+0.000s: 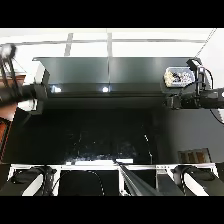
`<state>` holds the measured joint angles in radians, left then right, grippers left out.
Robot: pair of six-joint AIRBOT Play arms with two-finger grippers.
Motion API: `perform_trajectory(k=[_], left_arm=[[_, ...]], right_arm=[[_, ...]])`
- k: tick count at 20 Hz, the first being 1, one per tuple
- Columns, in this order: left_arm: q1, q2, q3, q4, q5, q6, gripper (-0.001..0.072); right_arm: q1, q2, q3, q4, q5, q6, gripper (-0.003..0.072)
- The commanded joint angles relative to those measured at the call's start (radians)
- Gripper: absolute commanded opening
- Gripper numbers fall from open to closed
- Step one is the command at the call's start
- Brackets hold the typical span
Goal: Fold the box and place the chain.
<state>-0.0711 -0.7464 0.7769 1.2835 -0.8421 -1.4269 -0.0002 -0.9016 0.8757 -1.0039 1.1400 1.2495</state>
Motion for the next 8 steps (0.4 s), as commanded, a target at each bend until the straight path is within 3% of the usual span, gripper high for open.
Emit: perform_trajectory(k=[1, 8], left_arm=[[-0.05, 0.185, -0.275, 0.013, 0.167, 0.006, 0.0029], [-0.049, 0.219, -0.288, 0.013, 0.161, 0.006, 0.003]], right_arm=[[0.0, 0.0, 0.0, 0.0, 0.0, 0.0, 0.0015], [0.0, 0.0, 0.0, 0.0, 0.0, 0.0, 0.0016]])
